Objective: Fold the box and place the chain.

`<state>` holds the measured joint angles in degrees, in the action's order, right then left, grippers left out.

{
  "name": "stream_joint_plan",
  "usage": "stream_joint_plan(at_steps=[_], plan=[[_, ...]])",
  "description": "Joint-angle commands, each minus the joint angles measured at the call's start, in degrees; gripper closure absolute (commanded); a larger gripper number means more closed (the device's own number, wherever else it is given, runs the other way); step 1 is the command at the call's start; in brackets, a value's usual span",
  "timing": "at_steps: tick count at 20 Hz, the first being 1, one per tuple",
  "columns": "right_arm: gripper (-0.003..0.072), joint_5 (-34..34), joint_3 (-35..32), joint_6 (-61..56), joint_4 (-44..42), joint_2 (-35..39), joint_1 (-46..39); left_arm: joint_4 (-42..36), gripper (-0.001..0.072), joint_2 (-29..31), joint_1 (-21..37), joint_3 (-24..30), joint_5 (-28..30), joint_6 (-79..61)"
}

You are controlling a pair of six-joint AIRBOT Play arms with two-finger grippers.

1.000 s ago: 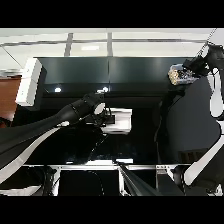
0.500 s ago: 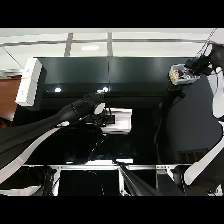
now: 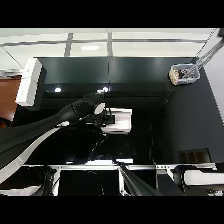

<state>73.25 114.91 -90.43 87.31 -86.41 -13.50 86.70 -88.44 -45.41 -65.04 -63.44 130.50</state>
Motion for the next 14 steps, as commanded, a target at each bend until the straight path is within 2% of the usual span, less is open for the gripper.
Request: stream_joint_plan(at_steps=[1,3,7,14], plan=[[0.0673,2.7,-0.8,3.8,-11.1,11.5,0.0,0.0,0.0683,0.0,0.0,-0.1,0.0,0.0],[0.0673,3.6,-1.6,4.4,-16.8,16.3,0.5,0.0,0.0682,0.0,0.0,-0.1,0.0,0.0],[0.0674,7.9,-3.9,4.8,-20.4,23.7,3.9,0.0,0.0682,0.0,0.0,-0.1,0.1,0.0],[0.0673,19.6,-4.6,7.2,-36.7,25.6,10.1,0.0,0.0683,0.0,0.0,-0.1,0.2,0.0]])
